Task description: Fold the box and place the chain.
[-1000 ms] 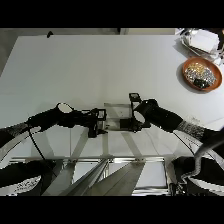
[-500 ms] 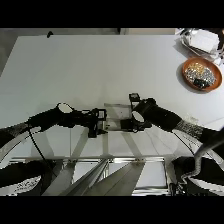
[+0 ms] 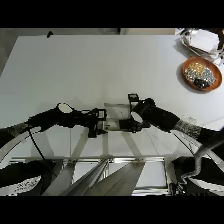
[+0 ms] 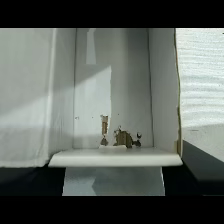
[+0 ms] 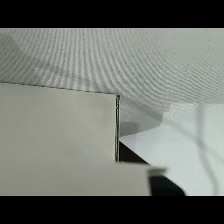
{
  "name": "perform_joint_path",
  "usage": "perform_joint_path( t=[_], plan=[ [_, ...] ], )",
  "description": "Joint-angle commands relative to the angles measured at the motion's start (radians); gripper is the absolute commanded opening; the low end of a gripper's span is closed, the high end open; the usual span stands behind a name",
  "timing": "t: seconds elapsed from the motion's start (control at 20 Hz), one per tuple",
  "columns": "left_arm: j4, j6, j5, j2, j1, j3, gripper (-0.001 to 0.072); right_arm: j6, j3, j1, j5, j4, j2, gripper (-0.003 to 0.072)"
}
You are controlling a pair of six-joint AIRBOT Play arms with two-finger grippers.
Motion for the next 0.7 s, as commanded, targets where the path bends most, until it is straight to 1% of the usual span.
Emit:
perform_joint_path(
  t=[0.0, 0.1, 0.2, 0.25, 0.35, 0.45, 0.65],
  plan=[
    [0.000, 0.001, 0.000, 0.000, 0.000, 0.000, 0.0211, 0.003, 0.000, 0.003, -0.011, 0.008, -0.003, 0.0211],
    [0.000, 0.001, 0.000, 0.000, 0.000, 0.000, 0.0211, 0.002, 0.001, 0.003, -0.004, 0.008, -0.002, 0.0221],
    [0.000, 0.001, 0.000, 0.000, 0.000, 0.000, 0.0211, -0.039, 0.002, 0.003, 0.020, -0.004, 0.020, 0.0277],
    [0.000, 0.001, 0.000, 0.000, 0.000, 0.000, 0.0211, -0.061, 0.002, 0.001, 0.034, -0.018, 0.039, 0.0318],
    [0.000, 0.001, 0.000, 0.000, 0.000, 0.000, 0.0211, -0.101, 0.005, -0.011, 0.075, -0.032, 0.094, 0.0327],
    [0.000, 0.001, 0.000, 0.000, 0.000, 0.000, 0.0211, -0.130, 0.013, -0.035, 0.103, -0.031, 0.165, 0.0362],
    [0.000, 0.001, -0.001, 0.000, 0.000, 0.000, 0.0211, -0.204, 0.072, -0.116, 0.090, -0.045, 0.333, 0.0371]
  ],
)
